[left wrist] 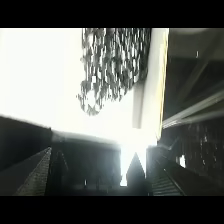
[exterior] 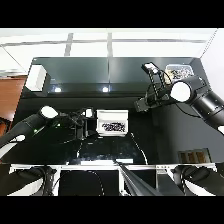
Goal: Fold the box and place the chain.
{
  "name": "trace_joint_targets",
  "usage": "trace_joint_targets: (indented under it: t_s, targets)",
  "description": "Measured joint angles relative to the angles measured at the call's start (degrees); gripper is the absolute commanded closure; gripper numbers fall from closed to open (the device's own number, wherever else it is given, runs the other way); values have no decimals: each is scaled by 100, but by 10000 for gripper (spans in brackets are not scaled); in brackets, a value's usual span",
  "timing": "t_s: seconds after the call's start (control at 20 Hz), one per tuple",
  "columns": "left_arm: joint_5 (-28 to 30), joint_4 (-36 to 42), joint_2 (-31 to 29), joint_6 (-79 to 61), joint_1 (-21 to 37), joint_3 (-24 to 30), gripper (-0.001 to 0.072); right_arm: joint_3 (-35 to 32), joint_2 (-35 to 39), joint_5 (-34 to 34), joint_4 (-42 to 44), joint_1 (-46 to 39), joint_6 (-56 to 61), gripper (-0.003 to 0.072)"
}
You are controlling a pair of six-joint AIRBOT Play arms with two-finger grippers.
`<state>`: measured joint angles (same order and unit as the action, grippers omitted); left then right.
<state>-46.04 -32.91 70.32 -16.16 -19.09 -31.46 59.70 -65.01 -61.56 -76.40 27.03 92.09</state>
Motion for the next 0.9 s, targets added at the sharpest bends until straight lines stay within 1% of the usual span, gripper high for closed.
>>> trace_joint_targets:
  t_s: [0.25,0.5,0.6,0.65,0.7,0.75,0.8,0.9]
  targets:
    - [33,306,155,-245,-55,-46,-11,0,0,20,4,0,31,373]
    - [63,479,212,-448,-299,-55,-1,0,0,133,4,0,31,372]
    - [74,507,221,-492,-358,-55,50,0,0,229,0,0,31,372]
    - [87,511,223,-494,-378,-55,180,0,0,280,-4,0,31,372]
    - [90,518,223,-525,-389,-55,254,0,0,345,-7,0,31,369]
    - [94,527,223,-525,-402,-55,266,0,0,422,-9,0,31,195]
    - [96,527,223,-525,-407,-55,265,0,-4,509,-7,0,31,-26]
    - [101,529,223,-525,-415,-55,265,0,-37,699,61,0,35,-24]
